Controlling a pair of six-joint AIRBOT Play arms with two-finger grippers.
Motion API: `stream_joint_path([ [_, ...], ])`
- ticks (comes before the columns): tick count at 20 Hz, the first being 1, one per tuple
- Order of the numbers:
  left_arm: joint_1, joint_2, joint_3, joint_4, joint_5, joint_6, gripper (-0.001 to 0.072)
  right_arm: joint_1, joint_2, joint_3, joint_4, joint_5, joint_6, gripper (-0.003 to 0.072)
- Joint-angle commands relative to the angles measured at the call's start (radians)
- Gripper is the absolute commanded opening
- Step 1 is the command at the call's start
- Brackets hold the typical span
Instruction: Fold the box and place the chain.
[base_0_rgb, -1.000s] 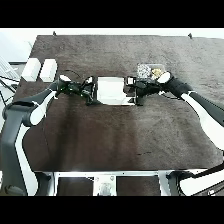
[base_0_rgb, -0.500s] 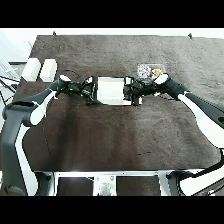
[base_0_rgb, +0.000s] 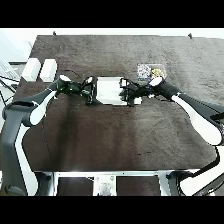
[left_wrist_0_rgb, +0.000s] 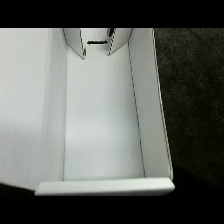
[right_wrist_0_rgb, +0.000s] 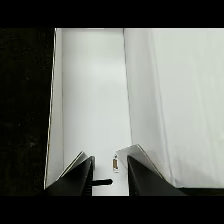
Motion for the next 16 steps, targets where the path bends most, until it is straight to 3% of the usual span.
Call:
stream_joint_path([
  [1,0.0,0.0,0.0,0.0,0.001,0.001,0.0288,0.003,-0.01,0.014,0.015,-0.037,-0.043,0.0294],
  [3,0.0,0.0,0.0,0.0,0.001,0.0,0.0288,0.003,-0.011,0.024,0.015,-0.036,-0.045,0.0525],
  [6,0.0,0.0,0.0,0.0,0.001,0.0,0.0288,0.003,-0.011,0.024,0.014,-0.036,-0.045,0.0576],
  [11,0.0,0.0,0.0,0.0,0.001,0.0,0.0288,0.001,-0.011,0.024,0.013,-0.036,-0.044,0.057],
  [12,0.0,0.0,0.0,0.0,0.001,0.001,0.0288,0.001,-0.011,0.024,0.005,-0.036,-0.041,0.0495],
  [13,0.0,0.0,0.0,0.0,0.001,0.0,0.0288,0.001,-0.01,0.024,-0.024,-0.035,-0.037,0.0307],
  [14,0.0,0.0,0.0,0.0,0.001,0.0,0.0288,0.0,-0.011,0.024,-0.051,-0.035,-0.023,0.0256],
  [15,0.0,0.0,0.0,0.0,0.002,0.001,0.0288,0.0,-0.01,0.024,-0.086,-0.035,0.006,0.0159],
  [16,0.0,0.0,0.0,0.0,0.002,0.0,0.0288,0.0,-0.01,0.024,-0.127,-0.035,0.043,0.0133],
])
